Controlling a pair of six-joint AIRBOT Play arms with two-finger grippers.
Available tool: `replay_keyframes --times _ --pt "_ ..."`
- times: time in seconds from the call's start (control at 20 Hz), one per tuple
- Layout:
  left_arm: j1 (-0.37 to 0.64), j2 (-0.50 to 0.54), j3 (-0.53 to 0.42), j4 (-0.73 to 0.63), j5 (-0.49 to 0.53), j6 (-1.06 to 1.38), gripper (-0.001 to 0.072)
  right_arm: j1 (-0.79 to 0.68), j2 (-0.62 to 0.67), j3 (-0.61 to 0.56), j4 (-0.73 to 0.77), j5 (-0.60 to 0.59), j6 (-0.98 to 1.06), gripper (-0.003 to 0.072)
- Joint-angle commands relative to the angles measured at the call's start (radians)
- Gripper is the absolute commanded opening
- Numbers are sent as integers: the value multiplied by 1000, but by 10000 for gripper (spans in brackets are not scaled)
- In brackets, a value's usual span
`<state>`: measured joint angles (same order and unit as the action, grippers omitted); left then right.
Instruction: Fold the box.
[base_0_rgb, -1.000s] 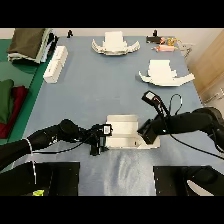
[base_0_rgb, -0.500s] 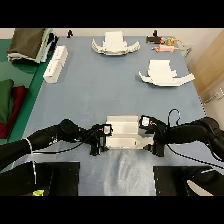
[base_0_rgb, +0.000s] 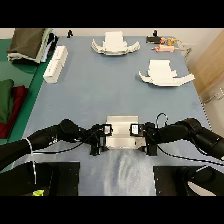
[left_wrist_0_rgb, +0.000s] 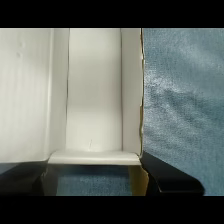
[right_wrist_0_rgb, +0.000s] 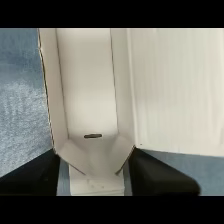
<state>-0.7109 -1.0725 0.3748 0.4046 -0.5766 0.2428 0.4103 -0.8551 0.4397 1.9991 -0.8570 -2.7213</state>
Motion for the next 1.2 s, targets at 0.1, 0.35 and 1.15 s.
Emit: replay_keyframes --times 0.1,0.35,1.15 --pt "0 0 0 0 0 0 523 16 -21 0 -2 30 -11 334" --pt "0 0 0 0 0 0 522 16 -21 0 -3 22 -11 217" --pt "0 0 0 0 0 0 522 63 -31 0 47 88 10 510"
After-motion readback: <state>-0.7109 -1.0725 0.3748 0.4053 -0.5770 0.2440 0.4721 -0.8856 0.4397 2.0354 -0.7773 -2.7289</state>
